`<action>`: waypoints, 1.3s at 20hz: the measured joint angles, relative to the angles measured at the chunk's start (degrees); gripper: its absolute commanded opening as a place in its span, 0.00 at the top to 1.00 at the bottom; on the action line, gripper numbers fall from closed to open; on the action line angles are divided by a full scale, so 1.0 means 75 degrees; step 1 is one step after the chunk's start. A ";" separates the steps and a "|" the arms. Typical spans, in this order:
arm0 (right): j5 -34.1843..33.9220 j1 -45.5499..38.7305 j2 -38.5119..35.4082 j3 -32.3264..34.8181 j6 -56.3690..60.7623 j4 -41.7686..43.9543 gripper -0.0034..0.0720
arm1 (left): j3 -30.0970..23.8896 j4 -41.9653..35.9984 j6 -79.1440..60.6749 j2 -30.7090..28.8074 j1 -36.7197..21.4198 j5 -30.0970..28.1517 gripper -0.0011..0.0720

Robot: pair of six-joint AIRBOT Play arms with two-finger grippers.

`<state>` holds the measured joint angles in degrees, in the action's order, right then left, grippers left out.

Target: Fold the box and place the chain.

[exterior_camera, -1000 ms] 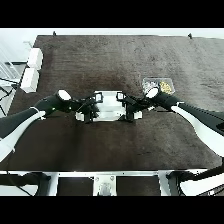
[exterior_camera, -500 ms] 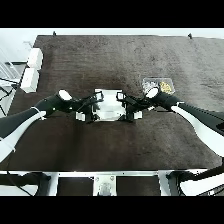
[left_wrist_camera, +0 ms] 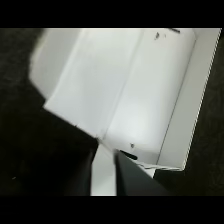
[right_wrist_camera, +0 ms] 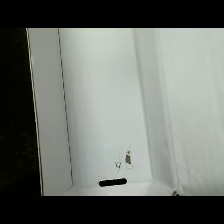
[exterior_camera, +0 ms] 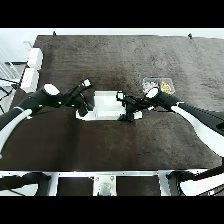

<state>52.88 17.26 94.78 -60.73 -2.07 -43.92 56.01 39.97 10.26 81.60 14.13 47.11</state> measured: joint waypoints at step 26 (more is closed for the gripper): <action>0.0017 0.0000 0.0000 0.0000 -0.0012 -0.0009 0.17 | -0.1839 0.1311 0.6939 -0.1766 -0.2938 0.1160 0.96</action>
<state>53.01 17.26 94.78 -60.73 -2.15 -43.99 42.22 49.80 62.30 68.36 -7.90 55.81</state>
